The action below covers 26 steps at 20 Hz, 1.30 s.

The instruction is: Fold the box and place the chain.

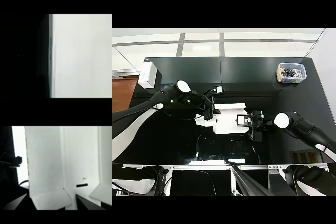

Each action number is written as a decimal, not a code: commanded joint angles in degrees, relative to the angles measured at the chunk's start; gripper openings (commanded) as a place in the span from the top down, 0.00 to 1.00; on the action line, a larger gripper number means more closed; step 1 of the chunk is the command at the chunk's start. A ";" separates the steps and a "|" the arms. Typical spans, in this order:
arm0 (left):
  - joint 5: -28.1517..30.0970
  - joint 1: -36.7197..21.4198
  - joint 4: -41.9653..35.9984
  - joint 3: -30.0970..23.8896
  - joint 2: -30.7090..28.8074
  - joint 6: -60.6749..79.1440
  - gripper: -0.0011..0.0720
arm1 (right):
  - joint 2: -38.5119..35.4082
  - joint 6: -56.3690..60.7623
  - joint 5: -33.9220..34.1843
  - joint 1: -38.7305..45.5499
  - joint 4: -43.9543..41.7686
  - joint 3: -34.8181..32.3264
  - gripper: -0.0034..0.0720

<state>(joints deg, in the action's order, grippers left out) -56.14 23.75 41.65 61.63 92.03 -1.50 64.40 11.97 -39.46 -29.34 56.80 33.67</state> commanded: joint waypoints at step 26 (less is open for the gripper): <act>-2.95 0.00 0.07 0.04 0.02 0.00 0.95 | 11.98 -24.94 -4.96 7.87 -24.76 4.39 0.02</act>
<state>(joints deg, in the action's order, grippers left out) -58.81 23.75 41.93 61.63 92.05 -1.37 75.40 -12.45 -44.69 -20.95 30.39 38.11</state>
